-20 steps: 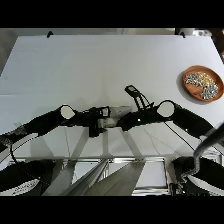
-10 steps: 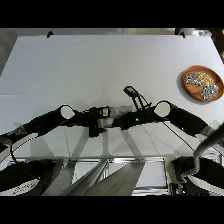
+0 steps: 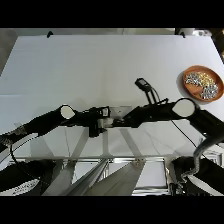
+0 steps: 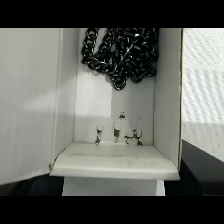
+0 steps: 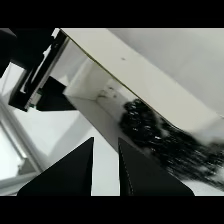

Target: Fold the box and place the chain.

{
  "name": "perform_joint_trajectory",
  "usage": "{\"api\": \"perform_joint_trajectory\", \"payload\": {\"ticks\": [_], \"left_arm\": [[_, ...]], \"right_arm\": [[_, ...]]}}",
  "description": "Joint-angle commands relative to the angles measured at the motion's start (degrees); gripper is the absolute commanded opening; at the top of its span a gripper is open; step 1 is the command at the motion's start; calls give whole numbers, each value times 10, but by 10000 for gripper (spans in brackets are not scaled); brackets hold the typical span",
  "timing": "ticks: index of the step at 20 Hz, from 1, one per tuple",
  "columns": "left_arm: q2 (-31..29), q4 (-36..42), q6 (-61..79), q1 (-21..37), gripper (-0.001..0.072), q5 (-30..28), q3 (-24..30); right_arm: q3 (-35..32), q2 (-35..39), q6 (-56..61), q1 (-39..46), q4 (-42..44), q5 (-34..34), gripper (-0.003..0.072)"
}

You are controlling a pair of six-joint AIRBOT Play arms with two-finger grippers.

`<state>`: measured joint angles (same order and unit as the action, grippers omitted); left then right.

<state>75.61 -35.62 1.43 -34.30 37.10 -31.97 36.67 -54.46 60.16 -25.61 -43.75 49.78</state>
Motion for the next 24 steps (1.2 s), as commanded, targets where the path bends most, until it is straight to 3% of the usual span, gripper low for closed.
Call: {"api": "perform_joint_trajectory", "payload": {"ticks": [1,3,5,8,12,24], "left_arm": [[0,0,0,0,207,0,0],[0,0,0,0,207,0,0],[0,0,0,0,207,0,0],[0,0,0,0,207,0,0],[0,0,0,0,207,0,0],[0,0,0,0,207,0,0]], "right_arm": [[0,63,58,99,-117,62,182],[0,61,122,167,-211,68,189],[0,42,171,213,-244,46,360],[0,-11,180,230,-278,25,360],[10,-73,282,230,-377,19,360],[19,-125,301,203,-389,-59,357]]}}
